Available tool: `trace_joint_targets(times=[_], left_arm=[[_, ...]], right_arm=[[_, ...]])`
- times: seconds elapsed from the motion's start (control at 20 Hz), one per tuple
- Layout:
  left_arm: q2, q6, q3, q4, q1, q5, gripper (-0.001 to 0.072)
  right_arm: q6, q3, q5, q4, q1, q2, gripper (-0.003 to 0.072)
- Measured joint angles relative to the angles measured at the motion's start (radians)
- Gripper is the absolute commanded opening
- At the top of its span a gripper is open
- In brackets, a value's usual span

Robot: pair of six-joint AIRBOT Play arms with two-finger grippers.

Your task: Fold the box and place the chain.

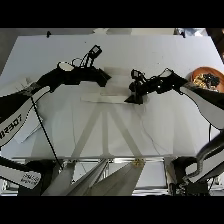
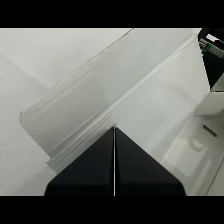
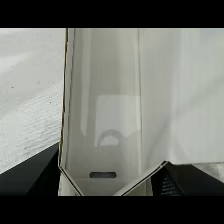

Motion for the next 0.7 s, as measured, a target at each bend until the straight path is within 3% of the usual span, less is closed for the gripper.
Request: trace_joint_targets(times=[0.2, 0.7], left_arm=[[0.0, -0.041, 0.0, 0.018, -0.003, -0.042, 0.0003], [0.002, -0.262, 0.0, 0.233, -0.005, -0.123, 0.0004]], right_arm=[[-0.002, 0.0, 0.0, -0.007, 0.0, 0.0, 0.0458], [-0.003, 0.0, 0.005, -0.003, 0.001, 0.0, 0.0458]])
